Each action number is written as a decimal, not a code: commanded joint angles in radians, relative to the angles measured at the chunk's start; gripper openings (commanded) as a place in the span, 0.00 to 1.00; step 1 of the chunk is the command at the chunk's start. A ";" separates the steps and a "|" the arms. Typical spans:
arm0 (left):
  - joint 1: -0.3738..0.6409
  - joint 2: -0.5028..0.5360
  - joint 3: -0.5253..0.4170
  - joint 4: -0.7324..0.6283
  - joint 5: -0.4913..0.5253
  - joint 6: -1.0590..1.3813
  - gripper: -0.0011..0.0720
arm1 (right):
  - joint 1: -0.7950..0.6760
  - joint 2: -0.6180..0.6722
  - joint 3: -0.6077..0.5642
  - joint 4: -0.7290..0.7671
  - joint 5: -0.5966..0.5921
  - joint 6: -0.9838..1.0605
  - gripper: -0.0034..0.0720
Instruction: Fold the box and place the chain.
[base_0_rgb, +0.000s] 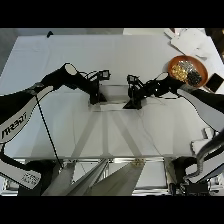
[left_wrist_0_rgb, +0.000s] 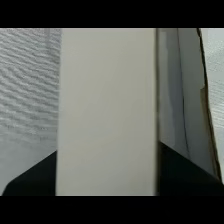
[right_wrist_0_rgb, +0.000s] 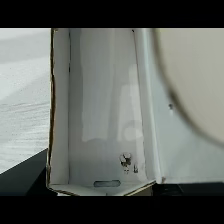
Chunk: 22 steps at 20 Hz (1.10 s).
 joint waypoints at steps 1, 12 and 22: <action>0.002 0.013 0.001 -0.002 0.026 0.000 0.51 | 0.001 -0.001 0.000 0.000 0.000 0.000 0.56; 0.098 0.155 0.001 0.020 -0.124 -0.076 0.50 | 0.001 -0.001 0.000 0.000 0.000 0.000 0.56; 0.117 0.345 -0.003 0.158 -0.380 -0.400 0.03 | 0.001 -0.001 0.000 0.000 0.000 0.000 0.56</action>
